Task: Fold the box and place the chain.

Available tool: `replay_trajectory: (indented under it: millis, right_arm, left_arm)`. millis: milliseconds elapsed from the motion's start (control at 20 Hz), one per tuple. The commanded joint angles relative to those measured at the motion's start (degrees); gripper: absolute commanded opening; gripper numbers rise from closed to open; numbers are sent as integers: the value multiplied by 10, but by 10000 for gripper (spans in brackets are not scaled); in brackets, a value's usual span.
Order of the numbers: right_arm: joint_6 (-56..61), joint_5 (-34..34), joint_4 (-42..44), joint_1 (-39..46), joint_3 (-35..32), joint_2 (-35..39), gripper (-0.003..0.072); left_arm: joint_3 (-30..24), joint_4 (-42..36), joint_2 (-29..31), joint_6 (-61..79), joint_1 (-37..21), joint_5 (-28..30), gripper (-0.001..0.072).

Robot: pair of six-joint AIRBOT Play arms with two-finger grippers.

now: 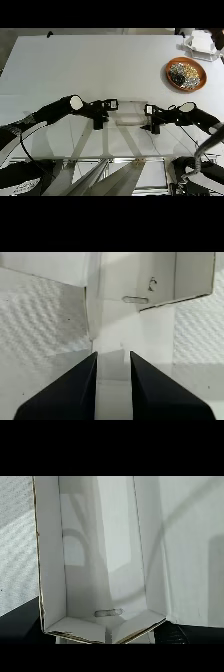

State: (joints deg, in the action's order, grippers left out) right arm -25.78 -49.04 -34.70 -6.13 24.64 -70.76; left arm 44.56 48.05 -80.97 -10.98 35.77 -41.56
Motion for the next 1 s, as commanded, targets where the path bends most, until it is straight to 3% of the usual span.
replay_trajectory:
  millis: [0,50,100,350,450,750,850,950]
  right_arm:
    - [0,0,0,0,0,0,406]
    - [0,0,0,0,0,0,406]
    - [0,0,0,0,0,0,406]
    - [0,0,0,0,0,0,406]
    - [0,0,0,0,0,0,406]
    - [0,0,0,0,0,0,406]
    - [0,0,0,0,0,0,406]
    - [0,0,0,0,0,0,406]
  left_arm:
    - [0,1,-3,10,-1,30,322]
    - [0,1,-3,10,0,45,399]
    - [0,1,-3,10,1,54,413]
    - [0,-14,-3,90,18,21,406]
    - [0,-24,-3,97,26,14,342]
    - [0,-41,-3,97,31,6,306]
    - [0,-50,-3,97,35,6,205]
    - [0,-57,-3,97,39,11,192]
